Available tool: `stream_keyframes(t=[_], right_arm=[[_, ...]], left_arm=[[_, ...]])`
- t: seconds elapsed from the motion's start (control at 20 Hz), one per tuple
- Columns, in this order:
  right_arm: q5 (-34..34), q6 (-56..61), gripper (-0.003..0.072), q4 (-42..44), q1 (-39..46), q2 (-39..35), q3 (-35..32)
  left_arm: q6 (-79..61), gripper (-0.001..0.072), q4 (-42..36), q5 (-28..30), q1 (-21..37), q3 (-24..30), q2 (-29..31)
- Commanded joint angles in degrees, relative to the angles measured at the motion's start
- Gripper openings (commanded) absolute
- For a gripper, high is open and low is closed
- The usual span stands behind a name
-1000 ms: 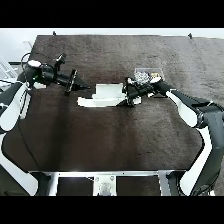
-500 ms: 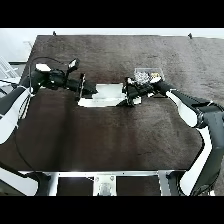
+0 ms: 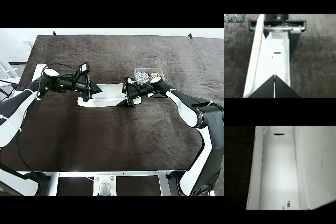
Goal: Fold the box and place the chain.
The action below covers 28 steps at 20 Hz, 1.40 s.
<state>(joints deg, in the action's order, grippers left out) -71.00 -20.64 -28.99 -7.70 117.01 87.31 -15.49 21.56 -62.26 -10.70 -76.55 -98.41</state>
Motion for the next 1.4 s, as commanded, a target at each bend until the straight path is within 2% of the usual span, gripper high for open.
stream_keyframes(t=[0.0,0.15,0.25,0.45,0.7,0.95,1.35], right_arm=[[0.00,0.02,0.0587,0.00,-0.04,0.00,-0.02],[0.00,0.02,0.0587,0.00,-0.04,0.00,-0.02],[0.00,0.02,0.0587,0.00,-0.04,0.00,-0.02],[-0.02,0.02,0.0587,0.00,-0.02,0.00,-0.02],[-0.02,0.02,0.0586,0.00,-0.02,0.00,-0.02],[-0.02,0.02,0.0587,0.00,-0.02,0.00,-0.02],[0.00,0.02,0.0587,0.00,-0.02,0.00,-0.02]], left_arm=[[0.61,0.0017,0.72,6.91,-1.01,0.11,0.00],[0.50,0.0016,-0.09,14.10,-0.98,0.11,0.00],[0.37,0.0016,-2.95,16.22,-0.98,-0.44,-1.25],[-0.04,0.0017,-4.11,15.89,-1.49,-1.68,-5.79],[-1.05,0.0017,-3.91,18.51,-3.08,-1.55,-7.96],[-1.05,0.0018,-3.63,19.69,-3.19,-1.55,-8.02],[-1.05,0.0021,-3.02,17.57,-2.56,-1.64,-6.58]])
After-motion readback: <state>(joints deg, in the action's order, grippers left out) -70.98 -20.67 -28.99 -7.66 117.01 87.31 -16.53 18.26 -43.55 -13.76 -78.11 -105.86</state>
